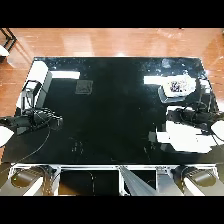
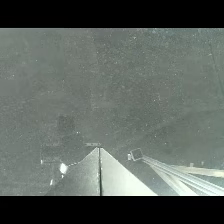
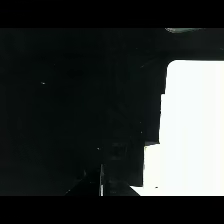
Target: Fold the box and place the chain.
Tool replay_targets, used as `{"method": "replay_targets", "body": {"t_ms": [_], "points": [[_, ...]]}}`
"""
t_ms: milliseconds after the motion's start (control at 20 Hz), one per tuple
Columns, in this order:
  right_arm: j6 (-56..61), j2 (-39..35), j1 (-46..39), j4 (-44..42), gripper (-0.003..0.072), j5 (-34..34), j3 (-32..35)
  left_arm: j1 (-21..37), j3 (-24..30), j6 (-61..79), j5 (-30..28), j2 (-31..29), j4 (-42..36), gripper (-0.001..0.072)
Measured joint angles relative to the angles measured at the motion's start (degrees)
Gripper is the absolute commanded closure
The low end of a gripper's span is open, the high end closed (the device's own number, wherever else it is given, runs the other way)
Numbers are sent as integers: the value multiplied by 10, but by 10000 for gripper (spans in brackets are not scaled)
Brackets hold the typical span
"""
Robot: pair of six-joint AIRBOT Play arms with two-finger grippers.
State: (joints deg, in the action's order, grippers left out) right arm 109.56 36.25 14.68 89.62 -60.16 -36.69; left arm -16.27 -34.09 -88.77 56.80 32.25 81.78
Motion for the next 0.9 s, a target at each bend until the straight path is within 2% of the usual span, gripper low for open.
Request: {"method": "replay_targets", "body": {"t_ms": [700, 900], "points": [[0, 0, 0, 0, 667, 1, 0, 0, 0, 0, 0, 0, 0, 686], [0, 0, 0, 0, 666, 33, 0, 0, 0, 0, -1, 0, 0, 686]]}}
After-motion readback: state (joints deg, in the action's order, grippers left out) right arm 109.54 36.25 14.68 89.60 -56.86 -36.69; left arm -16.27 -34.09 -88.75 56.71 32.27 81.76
